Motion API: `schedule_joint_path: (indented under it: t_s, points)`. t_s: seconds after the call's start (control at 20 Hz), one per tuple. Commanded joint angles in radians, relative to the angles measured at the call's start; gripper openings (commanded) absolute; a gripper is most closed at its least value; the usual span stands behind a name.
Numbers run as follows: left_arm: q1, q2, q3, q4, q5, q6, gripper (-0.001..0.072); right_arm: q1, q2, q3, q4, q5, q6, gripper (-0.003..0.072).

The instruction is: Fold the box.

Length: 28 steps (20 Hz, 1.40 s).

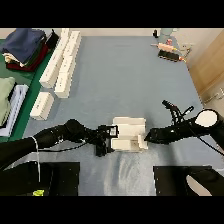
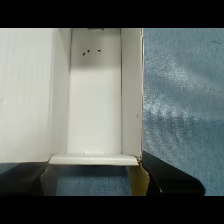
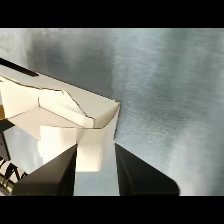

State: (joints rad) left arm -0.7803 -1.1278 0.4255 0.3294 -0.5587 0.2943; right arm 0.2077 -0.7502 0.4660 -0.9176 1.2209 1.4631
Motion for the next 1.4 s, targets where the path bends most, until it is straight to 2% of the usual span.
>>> schedule_joint_path:
  t_s: [0.0,0.2,0.35,0.5,0.65,0.95,1.2,1.3,1.35]
  points:
    - [0.001,-0.001,0.000,0.000,0.002,0.000,0.0519,0.067,-0.028,0.002,-0.006,-0.056,-0.005,0.0367]
    - [0.001,-0.001,0.000,0.000,0.002,0.000,0.0519,0.178,-0.109,0.004,-0.060,-0.148,0.103,0.0365]
    - [0.001,-0.001,0.000,0.000,0.002,0.000,0.0519,0.295,-0.142,0.050,-0.193,-0.185,0.298,0.0360]
    - [0.001,-0.001,0.000,0.000,0.002,0.000,0.0519,0.425,-0.169,0.120,-0.420,-0.159,0.562,0.0346]
    - [0.001,-0.001,0.000,0.000,0.001,0.000,0.0519,0.538,-0.225,0.196,-0.536,-0.089,0.777,0.0339]
    - [0.001,-0.001,0.000,0.000,0.002,0.000,0.0519,0.667,-0.378,0.287,-0.631,-0.040,1.070,0.0340]
    - [0.001,-0.001,0.000,0.000,0.001,0.000,0.0519,0.673,-0.450,0.298,-0.647,-0.040,1.146,0.0338]
    - [0.001,-0.001,0.000,0.000,0.001,0.000,0.0519,0.673,-0.455,0.299,-0.657,-0.041,1.164,0.0278]
    - [0.001,-0.001,0.000,0.000,0.002,0.000,0.0519,0.673,-0.456,0.299,-0.661,-0.041,1.166,0.0207]
